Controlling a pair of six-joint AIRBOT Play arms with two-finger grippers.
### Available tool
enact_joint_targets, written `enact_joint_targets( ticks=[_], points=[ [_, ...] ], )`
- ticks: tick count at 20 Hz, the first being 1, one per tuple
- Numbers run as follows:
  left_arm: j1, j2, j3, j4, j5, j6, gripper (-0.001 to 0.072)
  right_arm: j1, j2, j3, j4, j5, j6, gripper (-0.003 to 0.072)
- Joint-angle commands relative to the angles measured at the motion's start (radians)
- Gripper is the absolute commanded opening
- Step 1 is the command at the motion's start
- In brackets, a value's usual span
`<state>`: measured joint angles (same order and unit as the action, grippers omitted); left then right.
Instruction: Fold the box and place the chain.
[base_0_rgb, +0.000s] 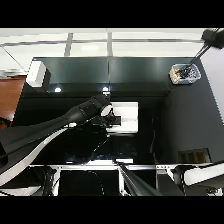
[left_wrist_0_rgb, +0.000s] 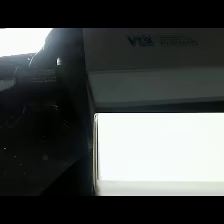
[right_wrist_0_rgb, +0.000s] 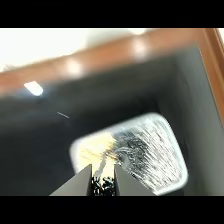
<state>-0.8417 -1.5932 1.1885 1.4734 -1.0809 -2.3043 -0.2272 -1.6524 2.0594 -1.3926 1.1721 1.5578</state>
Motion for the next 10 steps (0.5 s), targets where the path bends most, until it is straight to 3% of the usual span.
enact_joint_targets(
  ticks=[1, 10],
  points=[
    [0.0, 0.0, 0.001, -0.001, 0.0, 0.001, 0.0031, 0.005, 0.209, 0.001, 0.142, 0.014, -0.08, 0.0014],
    [0.0, 0.0, 0.001, 0.01, 0.007, 0.001, 0.0031, 0.051, 0.521, 0.001, 0.379, 0.127, -0.104, 0.0013]
  ],
)
